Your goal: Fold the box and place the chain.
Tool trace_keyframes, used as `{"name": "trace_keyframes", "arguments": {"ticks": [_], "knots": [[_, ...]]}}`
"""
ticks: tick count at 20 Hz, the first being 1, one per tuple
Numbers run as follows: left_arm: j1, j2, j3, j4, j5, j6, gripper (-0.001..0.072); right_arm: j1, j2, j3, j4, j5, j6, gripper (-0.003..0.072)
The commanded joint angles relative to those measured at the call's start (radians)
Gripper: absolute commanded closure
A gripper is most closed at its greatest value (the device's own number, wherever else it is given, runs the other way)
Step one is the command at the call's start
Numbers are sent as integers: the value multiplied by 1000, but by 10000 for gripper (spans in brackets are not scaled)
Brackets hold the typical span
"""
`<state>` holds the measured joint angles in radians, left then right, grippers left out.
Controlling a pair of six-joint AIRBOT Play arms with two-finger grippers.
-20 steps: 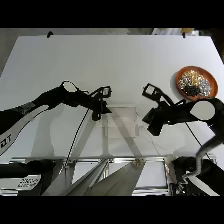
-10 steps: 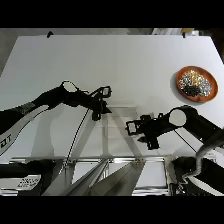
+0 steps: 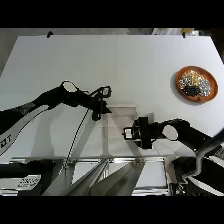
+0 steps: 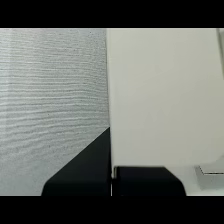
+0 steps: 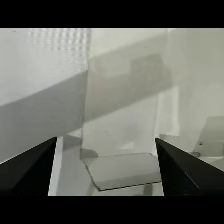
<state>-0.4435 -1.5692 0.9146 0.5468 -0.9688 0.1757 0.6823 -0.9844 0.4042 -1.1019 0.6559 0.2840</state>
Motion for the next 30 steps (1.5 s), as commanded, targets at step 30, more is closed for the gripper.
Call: {"name": "trace_keyframes", "arguments": {"ticks": [30], "knots": [[-1,0,0,0,0,0,699,-379,15,29,450,4,-427,18]]}}
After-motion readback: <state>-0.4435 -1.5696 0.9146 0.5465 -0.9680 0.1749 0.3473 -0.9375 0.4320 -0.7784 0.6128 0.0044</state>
